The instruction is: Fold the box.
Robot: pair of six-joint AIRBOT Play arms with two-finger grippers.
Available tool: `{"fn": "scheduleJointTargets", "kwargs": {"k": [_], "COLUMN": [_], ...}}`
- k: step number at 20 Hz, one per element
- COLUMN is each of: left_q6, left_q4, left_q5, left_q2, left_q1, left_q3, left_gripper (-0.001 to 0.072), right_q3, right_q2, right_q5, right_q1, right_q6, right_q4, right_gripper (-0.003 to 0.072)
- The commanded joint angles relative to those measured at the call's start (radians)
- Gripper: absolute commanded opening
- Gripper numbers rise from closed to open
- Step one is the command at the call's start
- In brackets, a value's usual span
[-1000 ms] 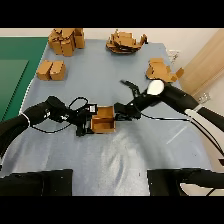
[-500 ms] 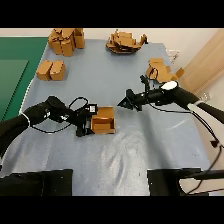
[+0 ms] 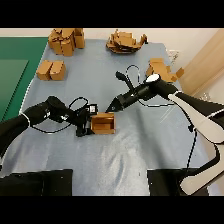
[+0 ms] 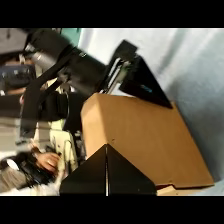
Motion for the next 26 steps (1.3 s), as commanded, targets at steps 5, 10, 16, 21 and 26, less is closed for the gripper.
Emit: {"fn": "scheduleJointTargets", "kwargs": {"k": [5, 10, 16, 21, 26], "left_q6": [0.001, 0.000, -0.044, -0.044, -0.044], "left_q4": [0.000, 0.001, 0.001, 0.001, 0.000], "left_q5": [0.003, 0.003, 0.001, 0.001, 0.003], "left_q2": [0.001, 0.001, 0.001, 0.001, 0.001], "left_q1": [0.000, 0.000, 0.000, 0.000, 0.000], "left_q3": [0.000, 0.000, 0.000, 0.000, 0.000], "left_gripper": [0.0116, 0.0117, 0.0116, 0.0117, 0.0117], "right_q3": [0.016, 0.014, -0.009, -0.009, -0.069], "right_q2": [0.077, 0.077, 0.089, 0.150, 0.119], "right_q5": [-0.040, -0.160, -0.012, -0.006, -0.315], "right_q1": [0.067, 0.076, 0.074, -0.038, -0.219], "right_q6": [-0.210, -0.230, -0.347, -0.509, -0.235], "right_q4": [-0.315, -0.270, -0.015, 0.377, 0.311], "right_gripper": [0.0261, 0.0269, 0.0206, 0.0005, 0.0004]}}
